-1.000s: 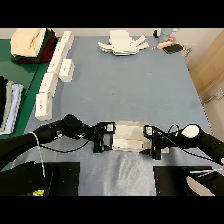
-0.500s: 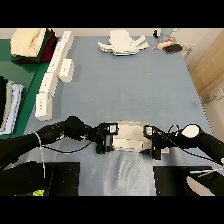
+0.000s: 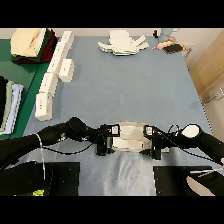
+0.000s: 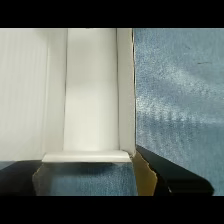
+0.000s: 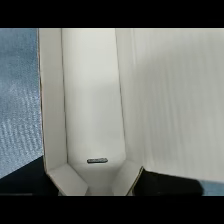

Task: Fold the box.

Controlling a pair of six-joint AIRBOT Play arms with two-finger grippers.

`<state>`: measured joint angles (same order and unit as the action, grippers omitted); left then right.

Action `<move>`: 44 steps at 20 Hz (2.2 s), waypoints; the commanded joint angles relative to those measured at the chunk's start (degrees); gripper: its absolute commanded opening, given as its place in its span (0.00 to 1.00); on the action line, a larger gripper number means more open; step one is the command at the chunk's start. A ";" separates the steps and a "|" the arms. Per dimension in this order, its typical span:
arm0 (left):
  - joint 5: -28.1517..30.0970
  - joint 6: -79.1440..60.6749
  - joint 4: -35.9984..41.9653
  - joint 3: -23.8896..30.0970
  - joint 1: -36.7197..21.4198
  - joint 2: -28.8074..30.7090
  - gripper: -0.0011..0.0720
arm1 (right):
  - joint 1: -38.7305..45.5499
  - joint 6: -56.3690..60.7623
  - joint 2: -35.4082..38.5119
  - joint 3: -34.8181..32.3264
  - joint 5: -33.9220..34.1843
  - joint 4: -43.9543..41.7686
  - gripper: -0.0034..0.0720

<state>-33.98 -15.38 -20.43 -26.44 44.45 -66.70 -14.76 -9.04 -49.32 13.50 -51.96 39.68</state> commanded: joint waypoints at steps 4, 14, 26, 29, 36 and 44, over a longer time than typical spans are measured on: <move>1.05 4.31 -1.92 -0.04 0.22 -0.02 0.97 | 0.00 0.02 0.04 0.00 -0.02 -0.02 0.83; 1.49 4.28 -1.90 -0.87 1.66 -0.81 0.97 | 0.00 0.02 0.04 0.00 -0.02 -0.02 0.83; 4.46 6.25 -1.88 -0.87 2.62 -0.85 0.72 | 0.00 0.02 0.04 0.00 -0.02 -0.02 0.83; 4.46 6.25 -1.86 -0.87 2.62 -0.81 0.72 | 0.00 0.02 0.04 0.00 -0.02 -0.02 0.83; 4.44 6.25 -1.86 -0.87 2.62 -0.81 0.72 | 0.00 0.02 0.04 0.00 -0.02 -0.02 0.83; 4.46 6.25 -1.86 -0.87 2.62 -0.81 0.72 | 0.00 0.50 0.11 0.00 -0.07 0.17 1.00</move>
<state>-29.15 -9.04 -22.15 -27.27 47.11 -67.53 -14.76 -8.84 -49.25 13.50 -51.96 39.59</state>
